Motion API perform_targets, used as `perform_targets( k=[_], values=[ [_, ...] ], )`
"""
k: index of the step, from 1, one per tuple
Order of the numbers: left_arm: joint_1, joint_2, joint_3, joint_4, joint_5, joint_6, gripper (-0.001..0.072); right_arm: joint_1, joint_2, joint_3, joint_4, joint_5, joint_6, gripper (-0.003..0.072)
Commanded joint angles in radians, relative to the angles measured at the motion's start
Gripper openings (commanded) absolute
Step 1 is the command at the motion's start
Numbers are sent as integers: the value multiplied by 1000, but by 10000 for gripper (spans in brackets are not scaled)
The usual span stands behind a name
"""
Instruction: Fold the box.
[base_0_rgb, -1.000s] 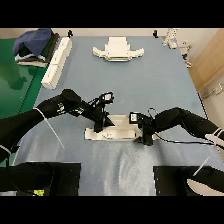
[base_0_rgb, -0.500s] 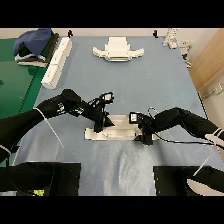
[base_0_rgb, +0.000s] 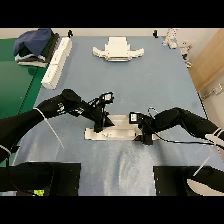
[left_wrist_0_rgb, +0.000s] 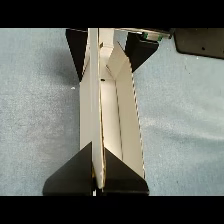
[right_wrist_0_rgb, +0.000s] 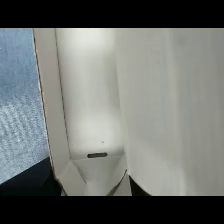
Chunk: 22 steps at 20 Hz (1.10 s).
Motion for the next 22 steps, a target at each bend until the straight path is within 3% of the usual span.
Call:
perform_targets(
  k=[1, 16, 17, 18, 22],
  values=[
    [0, 1, 0, 0, 0, 0, 12, 1, 0, 0, 0, -1, 0, 522],
    [0, 1, 0, -7, -11, -1, 15, 1, 0, 0, 0, -1, 0, 523],
    [0, 1, 0, -7, -11, 0, 61, 1, 0, 0, 0, -1, 0, 523],
    [0, 1, 0, -8, -6, -1, 275, 1, 0, 0, 0, -1, 0, 523],
    [6, 3, 1, -7, -10, -14, 302, 1, 0, 0, 0, 0, 0, 523]
  ],
)
